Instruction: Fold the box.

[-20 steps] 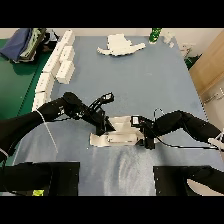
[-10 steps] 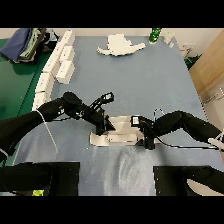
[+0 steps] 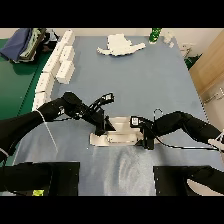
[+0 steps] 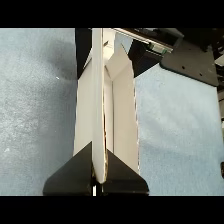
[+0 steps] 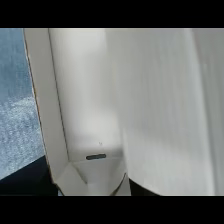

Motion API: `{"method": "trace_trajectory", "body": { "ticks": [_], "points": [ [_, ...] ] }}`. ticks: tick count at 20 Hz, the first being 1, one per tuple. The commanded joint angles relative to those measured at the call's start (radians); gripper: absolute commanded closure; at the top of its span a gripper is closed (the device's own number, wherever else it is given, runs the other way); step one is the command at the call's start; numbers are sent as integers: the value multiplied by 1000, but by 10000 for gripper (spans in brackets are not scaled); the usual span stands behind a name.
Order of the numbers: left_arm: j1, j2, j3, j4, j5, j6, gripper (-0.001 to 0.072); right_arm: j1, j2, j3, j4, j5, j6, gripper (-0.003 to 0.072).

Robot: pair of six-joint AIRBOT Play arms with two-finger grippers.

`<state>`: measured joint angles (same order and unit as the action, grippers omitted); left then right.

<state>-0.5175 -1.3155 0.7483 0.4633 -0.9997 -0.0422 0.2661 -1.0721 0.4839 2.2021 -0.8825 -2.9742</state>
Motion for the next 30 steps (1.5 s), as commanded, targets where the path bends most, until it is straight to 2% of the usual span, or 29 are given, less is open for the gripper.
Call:
{"method": "trace_trajectory", "body": {
  "ticks": [1, 13, 14, 15, 16, 22, 25, 26, 27, 28, 30],
  "points": [
    [0, 0, 1, 0, -5, 0, 694, 4, -1, 1, 5, 11, 17, 177],
    [0, 0, 1, 1, 5, 0, 692, 4, -1, 1, 0, 10, 17, 177],
    [0, 0, 1, 1, 5, 0, 672, 4, -1, 1, 0, 10, 17, 177],
    [0, 0, 1, 1, 8, 0, 435, 4, -1, 1, -3, 10, 17, 177],
    [1, 0, 1, 1, 14, -9, 272, 4, -1, 1, -4, 10, 17, 177],
    [18, 17, 2, 37, -28, -111, 272, 4, -1, 1, -7, 8, 17, 177],
    [66, 81, 27, 260, -130, -362, 273, 4, -1, 1, -7, 6, 17, 177],
    [83, 108, 40, 333, -191, -466, 321, 4, -1, 1, -7, 6, 16, 177],
    [97, 133, 50, 374, -258, -573, 478, 4, -1, 1, -7, 6, 16, 177],
    [107, 157, 53, 377, -327, -667, 685, 4, -1, 1, -7, 6, 16, 177],
    [94, 176, 53, 320, -392, -785, 695, 4, -1, 1, -7, 6, 16, 177]
  ]
}}
